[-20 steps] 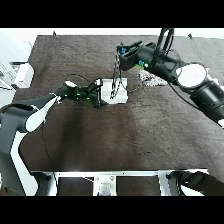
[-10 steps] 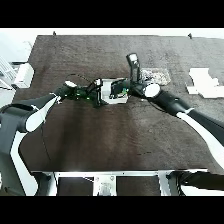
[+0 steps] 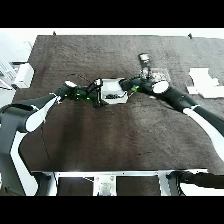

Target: Fold the box and place the chain.

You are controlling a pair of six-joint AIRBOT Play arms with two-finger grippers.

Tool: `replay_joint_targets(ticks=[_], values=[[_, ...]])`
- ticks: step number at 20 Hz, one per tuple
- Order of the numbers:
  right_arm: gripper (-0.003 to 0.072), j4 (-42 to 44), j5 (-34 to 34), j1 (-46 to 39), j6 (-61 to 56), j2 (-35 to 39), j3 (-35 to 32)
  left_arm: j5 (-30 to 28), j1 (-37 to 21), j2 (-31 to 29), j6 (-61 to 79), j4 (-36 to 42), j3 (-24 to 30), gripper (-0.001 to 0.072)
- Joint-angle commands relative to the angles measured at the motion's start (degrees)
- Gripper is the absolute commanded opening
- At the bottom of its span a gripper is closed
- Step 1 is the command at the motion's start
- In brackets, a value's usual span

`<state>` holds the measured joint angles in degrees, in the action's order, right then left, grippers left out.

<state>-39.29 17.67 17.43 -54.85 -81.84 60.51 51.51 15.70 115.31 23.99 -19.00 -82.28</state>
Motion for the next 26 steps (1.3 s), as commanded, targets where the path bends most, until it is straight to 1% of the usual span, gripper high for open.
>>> replay_joint_targets(ticks=[1,3,5,8,10,11,13,14,15,16,18,19,22,26], values=[[0.0537,-0.55,0.26,-9.18,-3.56,0.50,-0.68,0.02,0.00,-0.04,0.02,-0.02,0.00,0.0470],[0.0536,-0.02,1.49,-12.74,-3.65,-2.89,-0.63,0.00,0.00,-0.04,0.02,-0.02,0.00,0.0470],[0.0536,0.31,2.10,-14.08,-3.04,-7.76,0.24,0.00,0.00,-0.04,0.02,-0.02,0.00,0.0470],[0.0536,0.31,4.33,-14.34,-0.90,-14.86,4.17,0.00,0.00,-0.04,0.02,-0.02,0.00,0.0470],[0.0533,0.44,5.81,-14.34,0.57,-18.62,8.13,0.00,0.00,-0.04,0.02,-0.02,0.00,0.0470],[0.0483,1.62,7.17,-14.34,1.20,-20.28,10.27,0.00,0.00,-0.04,0.02,-0.02,0.00,0.0470],[0.0421,3.80,10.14,-14.32,2.29,-22.82,13.55,0.00,0.00,-0.04,0.02,-0.02,0.00,0.0470],[0.0352,3.93,10.60,-14.29,2.43,-23.80,14.43,-0.02,0.00,-0.04,0.02,-0.02,0.00,0.0470],[0.0213,4.15,11.06,-14.36,1.99,-24.28,14.78,-0.04,0.00,-0.04,0.02,-0.02,0.00,0.0470],[0.0013,4.20,11.19,-14.78,1.97,-24.15,14.78,-0.09,0.00,-0.04,0.02,-0.04,0.00,0.0470],[0.0007,4.37,13.60,-15.19,2.27,-20.94,14.75,-0.07,0.00,-0.04,0.02,-0.04,0.00,0.0470],[0.0007,4.33,14.21,-14.97,3.45,-17.25,14.67,-0.04,0.00,-0.04,0.02,-0.04,0.00,0.0470],[0.0007,2.93,13.29,-13.49,4.59,-2.49,14.58,-0.07,0.00,-0.04,0.02,-0.04,0.00,0.0470],[0.0007,-2.51,11.52,-10.60,4.57,16.06,14.58,-0.04,0.00,-0.02,0.02,-0.04,0.00,0.0470]])
